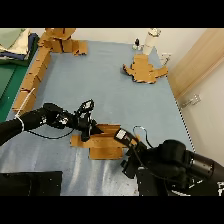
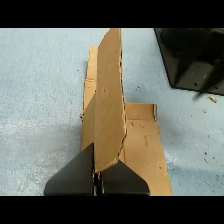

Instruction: Fold the box.

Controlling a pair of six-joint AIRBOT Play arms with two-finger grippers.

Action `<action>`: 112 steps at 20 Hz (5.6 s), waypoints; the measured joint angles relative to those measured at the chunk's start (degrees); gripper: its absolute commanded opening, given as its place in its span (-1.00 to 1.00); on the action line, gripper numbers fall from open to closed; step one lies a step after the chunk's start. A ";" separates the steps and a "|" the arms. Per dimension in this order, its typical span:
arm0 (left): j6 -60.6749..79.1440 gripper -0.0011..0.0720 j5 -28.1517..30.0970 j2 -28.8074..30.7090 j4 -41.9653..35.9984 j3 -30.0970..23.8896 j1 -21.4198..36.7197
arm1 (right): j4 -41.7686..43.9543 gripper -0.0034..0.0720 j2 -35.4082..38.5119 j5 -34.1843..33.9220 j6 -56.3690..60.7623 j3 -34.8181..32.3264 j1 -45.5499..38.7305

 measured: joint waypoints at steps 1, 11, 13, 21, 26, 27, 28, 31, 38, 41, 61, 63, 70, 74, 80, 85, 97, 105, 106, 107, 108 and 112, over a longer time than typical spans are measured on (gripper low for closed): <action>0.00 -0.94 0.02 0.00 -0.02 0.00 0.00 | -3.91 0.49 -1.27 1.66 0.55 -0.39 3.04; 0.00 -0.94 0.15 0.00 -0.02 0.00 0.00 | -21.90 0.49 -13.97 10.45 1.81 -0.74 10.93; 0.00 -0.94 0.15 0.00 -0.02 0.00 0.00 | -23.21 0.49 -14.43 10.93 1.84 -0.70 11.06; 0.00 -0.94 0.17 0.00 -0.02 0.00 0.00 | -29.57 0.49 -14.88 12.33 7.45 -0.57 11.21; -0.02 -0.94 0.17 0.00 -0.02 0.00 0.00 | -31.15 0.54 -13.51 12.44 12.50 -0.55 11.23; -0.02 -0.94 0.17 0.00 -0.02 0.00 0.00 | -31.85 0.54 -13.07 12.39 13.14 -0.55 11.23; 0.00 -0.94 0.17 0.00 -0.02 0.00 0.00 | -32.79 0.54 -12.63 12.31 13.64 -0.55 11.23; 0.00 -0.94 0.17 0.00 -0.02 0.00 0.00 | -36.04 0.68 -11.43 12.87 14.91 -0.55 11.19; -0.02 -0.94 0.17 0.00 -0.02 0.00 0.00 | -37.66 0.98 -10.29 14.53 17.31 -0.55 9.60; 0.00 -0.94 0.17 0.00 -0.02 0.00 0.00 | -37.31 0.98 -9.75 13.90 17.46 -0.55 8.79; -0.02 -0.94 0.20 0.00 -0.02 0.00 0.00 | 13.00 0.98 -9.62 19.96 -55.91 -0.55 -24.50; -0.02 -0.94 0.20 0.00 -0.02 0.00 0.00 | 19.19 0.98 -11.26 19.67 -64.92 -0.55 -27.10; -0.02 -0.94 0.17 0.00 -0.02 0.00 0.00 | 29.42 0.98 -17.31 19.32 -80.43 -0.55 -29.64; -0.02 -0.94 0.17 0.00 -0.02 0.00 0.00 | 32.59 0.98 -20.26 20.04 -84.15 -0.52 -29.70; -0.02 -0.94 0.17 0.00 -0.02 0.00 0.00 | 33.70 0.97 -21.81 20.81 -86.68 -0.52 -29.46; -0.02 -0.94 0.17 0.00 -0.02 0.00 0.00 | 33.27 0.97 -21.68 20.52 -87.06 -0.52 -29.46; 0.00 -0.94 0.13 0.00 0.04 0.00 0.00 | 34.34 0.77 -21.90 18.60 -87.19 -0.52 -29.46; 0.00 -0.94 0.09 0.00 0.11 0.00 0.00 | 34.97 0.40 -22.05 17.77 -87.41 -0.50 -29.44; 0.00 -0.94 0.09 0.00 0.09 -0.02 0.00 | 34.99 0.40 -22.05 17.75 -87.56 -0.50 -29.44; 0.00 -0.94 0.11 0.00 0.07 -0.02 0.00 | 34.99 0.41 -22.05 17.75 -87.60 -0.50 -29.44; 0.00 -0.94 0.13 0.00 0.04 0.00 0.00 | 34.99 0.41 -22.05 17.70 -87.65 -0.50 -29.44; 0.00 -0.94 0.15 0.00 0.00 -0.02 0.00 | 34.95 0.41 -22.05 17.64 -87.76 -0.50 -29.44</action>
